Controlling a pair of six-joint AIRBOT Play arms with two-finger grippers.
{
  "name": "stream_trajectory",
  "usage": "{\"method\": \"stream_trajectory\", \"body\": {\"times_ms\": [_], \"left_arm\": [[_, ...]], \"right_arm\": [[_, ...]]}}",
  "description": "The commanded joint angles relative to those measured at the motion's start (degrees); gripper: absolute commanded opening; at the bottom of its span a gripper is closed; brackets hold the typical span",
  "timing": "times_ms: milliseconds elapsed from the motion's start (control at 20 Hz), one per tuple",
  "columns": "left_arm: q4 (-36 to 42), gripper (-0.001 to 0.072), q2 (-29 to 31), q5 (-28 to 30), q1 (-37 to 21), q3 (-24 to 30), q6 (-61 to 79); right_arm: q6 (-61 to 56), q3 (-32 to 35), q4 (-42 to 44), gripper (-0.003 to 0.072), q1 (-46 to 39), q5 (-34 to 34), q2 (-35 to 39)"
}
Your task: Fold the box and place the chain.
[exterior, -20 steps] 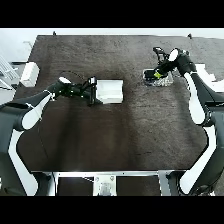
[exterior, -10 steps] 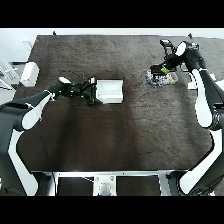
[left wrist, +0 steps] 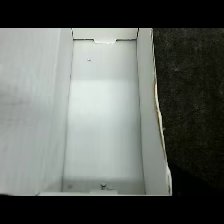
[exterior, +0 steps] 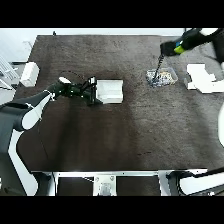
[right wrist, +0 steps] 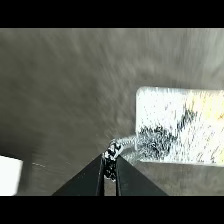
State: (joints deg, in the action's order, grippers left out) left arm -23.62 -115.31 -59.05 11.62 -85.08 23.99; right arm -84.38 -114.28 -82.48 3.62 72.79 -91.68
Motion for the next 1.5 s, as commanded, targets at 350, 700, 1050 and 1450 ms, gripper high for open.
{"method": "stream_trajectory", "body": {"times_ms": [350,700,1050,1450], "left_arm": [[0.00,0.0396,0.04,-0.07,0.00,-0.02,0.02],[0.00,0.0396,0.04,-0.09,0.00,-0.02,0.02],[0.00,0.0396,0.04,-0.13,-0.02,-0.02,0.02],[0.02,0.0396,0.04,-0.11,0.00,-0.02,0.02]], "right_arm": [[0.00,-0.02,-13.57,0.0009,11.65,-14.32,17.27],[-2.34,0.70,-12.17,0.0009,13.20,-10.73,16.98],[-0.66,3.43,-7.61,0.0008,20.04,-9.27,16.68],[-0.59,16.90,-2.34,0.0008,22.43,-14.23,16.26]]}}
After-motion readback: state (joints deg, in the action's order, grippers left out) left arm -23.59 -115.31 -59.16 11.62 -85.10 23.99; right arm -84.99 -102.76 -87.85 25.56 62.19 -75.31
